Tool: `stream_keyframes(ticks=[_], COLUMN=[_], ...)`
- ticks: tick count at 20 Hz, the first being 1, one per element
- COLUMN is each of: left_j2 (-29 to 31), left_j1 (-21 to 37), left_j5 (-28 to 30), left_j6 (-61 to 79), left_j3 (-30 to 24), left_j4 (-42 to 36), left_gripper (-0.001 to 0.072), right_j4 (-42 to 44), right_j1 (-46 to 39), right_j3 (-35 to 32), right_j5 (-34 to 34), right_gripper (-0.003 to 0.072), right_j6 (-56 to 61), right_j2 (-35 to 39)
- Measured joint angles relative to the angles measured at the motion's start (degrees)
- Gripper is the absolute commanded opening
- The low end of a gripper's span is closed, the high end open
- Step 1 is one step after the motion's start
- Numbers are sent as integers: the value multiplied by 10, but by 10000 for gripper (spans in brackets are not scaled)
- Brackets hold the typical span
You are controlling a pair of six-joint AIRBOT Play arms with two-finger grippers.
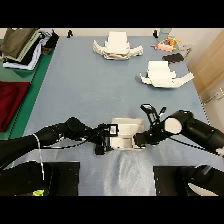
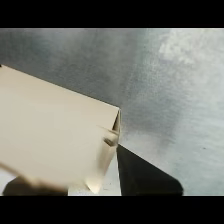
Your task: Fold the box.
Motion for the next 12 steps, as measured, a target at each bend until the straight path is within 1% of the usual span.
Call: stream_keyframes(ticks=[5, 8, 11, 12], left_j2=[0, 0, 0, 0], left_j1=[0, 0, 0, 0], left_j5=[0, 0, 0, 0], left_j6=[0, -1, -1, -1], left_j3=[0, 0, 0, 0], left_j4=[0, 0, 0, 0], left_gripper=[468, 468, 468, 468], right_j4=[-102, -135, -158, -163], right_j1=[84, 112, 123, 125], right_j3=[59, 86, 97, 99], right_j5=[18, 35, 62, 69], right_gripper=[399, 272, 4, 4], right_j6=[144, 210, 255, 264], right_j2=[-75, -116, -138, -141])
